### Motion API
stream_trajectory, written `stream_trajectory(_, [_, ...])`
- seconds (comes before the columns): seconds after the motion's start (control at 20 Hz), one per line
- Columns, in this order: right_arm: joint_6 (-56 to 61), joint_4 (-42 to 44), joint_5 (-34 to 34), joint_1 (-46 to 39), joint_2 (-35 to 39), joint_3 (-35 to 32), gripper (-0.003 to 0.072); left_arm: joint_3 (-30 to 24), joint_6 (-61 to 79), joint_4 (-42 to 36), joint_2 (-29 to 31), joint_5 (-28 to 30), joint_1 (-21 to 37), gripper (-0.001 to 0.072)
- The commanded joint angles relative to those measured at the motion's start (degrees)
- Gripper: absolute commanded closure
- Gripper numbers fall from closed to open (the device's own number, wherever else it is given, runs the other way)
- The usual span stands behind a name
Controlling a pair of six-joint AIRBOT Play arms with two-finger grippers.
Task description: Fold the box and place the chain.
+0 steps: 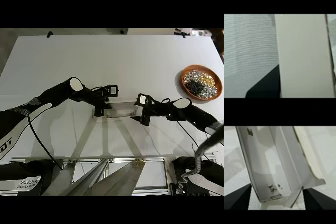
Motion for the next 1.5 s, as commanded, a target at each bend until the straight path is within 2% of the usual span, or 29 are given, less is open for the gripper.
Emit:
stream_trajectory(0.0, [-1.88, -0.22, 0.96, -0.04, -2.38, 0.22, -0.0014, 0.07, 0.02, 0.00, -0.02, 0.04, -0.02, 0.0698])
stream_trajectory(0.25, [-4.07, 0.07, 1.99, -0.04, -4.44, 0.22, -0.0013, 0.07, 0.02, 0.00, -0.02, 0.04, -0.02, 0.0698])
stream_trajectory(0.45, [-8.17, 3.72, 2.03, -0.04, -4.57, 0.24, -0.0011, 0.07, 0.02, 0.00, -0.02, 0.04, -0.02, 0.0698])
stream_trajectory(0.85, [-8.09, 4.76, 4.35, -0.04, -8.70, 1.16, 0.0000, 0.07, 0.02, 0.00, 0.00, 0.04, -0.02, 0.0698])
stream_trajectory(1.15, [-7.89, 4.63, 5.14, -0.04, -9.44, 2.45, 0.0045, 0.07, 0.02, 0.00, 0.00, 0.04, -0.02, 0.0698])
stream_trajectory(1.2, [-7.91, 4.63, 5.07, -0.02, -9.44, 2.45, 0.0112, 0.07, 0.02, 0.00, -0.02, 0.04, -0.02, 0.0698])
stream_trajectory(1.25, [-7.93, 4.59, 4.94, 0.13, -9.44, 2.45, 0.0133, 0.07, 0.02, 0.00, 0.00, 0.04, -0.02, 0.0698])
stream_trajectory(1.45, [-7.96, 4.33, 4.63, 0.87, -9.49, 2.45, 0.0154, 0.07, 0.02, 0.00, 0.00, 0.04, -0.02, 0.0698])
